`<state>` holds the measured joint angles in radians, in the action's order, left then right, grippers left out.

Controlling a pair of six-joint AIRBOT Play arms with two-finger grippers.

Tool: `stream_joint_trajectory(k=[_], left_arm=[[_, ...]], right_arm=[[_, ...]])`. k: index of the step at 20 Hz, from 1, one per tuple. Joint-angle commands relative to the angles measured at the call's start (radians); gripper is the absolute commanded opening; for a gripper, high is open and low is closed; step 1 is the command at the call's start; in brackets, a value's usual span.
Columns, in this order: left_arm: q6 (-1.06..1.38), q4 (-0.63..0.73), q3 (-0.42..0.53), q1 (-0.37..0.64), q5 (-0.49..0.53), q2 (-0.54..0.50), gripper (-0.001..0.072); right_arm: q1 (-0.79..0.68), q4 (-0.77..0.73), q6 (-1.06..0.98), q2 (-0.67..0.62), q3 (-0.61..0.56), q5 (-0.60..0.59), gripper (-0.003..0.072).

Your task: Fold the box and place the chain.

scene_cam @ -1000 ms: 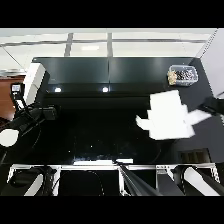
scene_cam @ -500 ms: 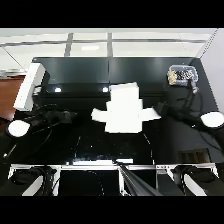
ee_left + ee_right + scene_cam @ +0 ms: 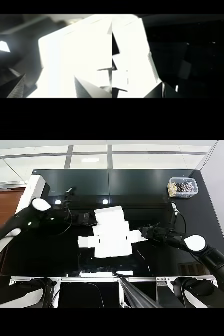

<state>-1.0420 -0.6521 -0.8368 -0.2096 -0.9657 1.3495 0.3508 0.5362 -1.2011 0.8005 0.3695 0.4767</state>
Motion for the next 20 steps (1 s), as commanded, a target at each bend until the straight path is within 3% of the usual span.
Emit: stream_joint_trajectory(k=[1,4,6,10,14,16,19,20], left_arm=[[0.074,0.097,-0.088,0.003,-0.113,0.167,0.0703],[0.292,0.214,-0.097,-0.006,-0.304,0.256,0.0688],[0.374,0.252,-0.114,-0.008,-0.366,0.301,0.0675],[0.499,0.134,-0.188,-0.008,-0.503,0.361,0.0267],[0.518,0.117,-0.224,-0.021,-0.541,0.395,0.0261],[0.529,0.1,-0.232,-0.042,-0.543,0.401,0.0136],[0.547,0.061,-0.251,-0.064,-0.561,0.401,0.0026],[0.546,0.06,-0.262,-0.063,-0.578,0.399,0.0025]], right_arm=[[0.013,-0.001,0.001,-0.001,-0.003,-0.007,0.0016],[0.013,-0.002,0.001,-0.001,-0.003,-0.002,0.0016],[0.013,-0.001,0.001,-0.001,-0.003,0.009,0.0016],[0.013,-0.001,0.001,-0.001,-0.003,0.018,0.0016],[0.013,-0.001,0.001,-0.001,-0.003,0.019,0.0016],[0.013,-0.001,0.001,-0.001,-0.003,0.02,0.0016],[0.012,-0.001,0.002,-0.001,0.0,0.022,0.002],[0.011,0.004,0.016,-0.001,0.015,0.05,0.0169]])
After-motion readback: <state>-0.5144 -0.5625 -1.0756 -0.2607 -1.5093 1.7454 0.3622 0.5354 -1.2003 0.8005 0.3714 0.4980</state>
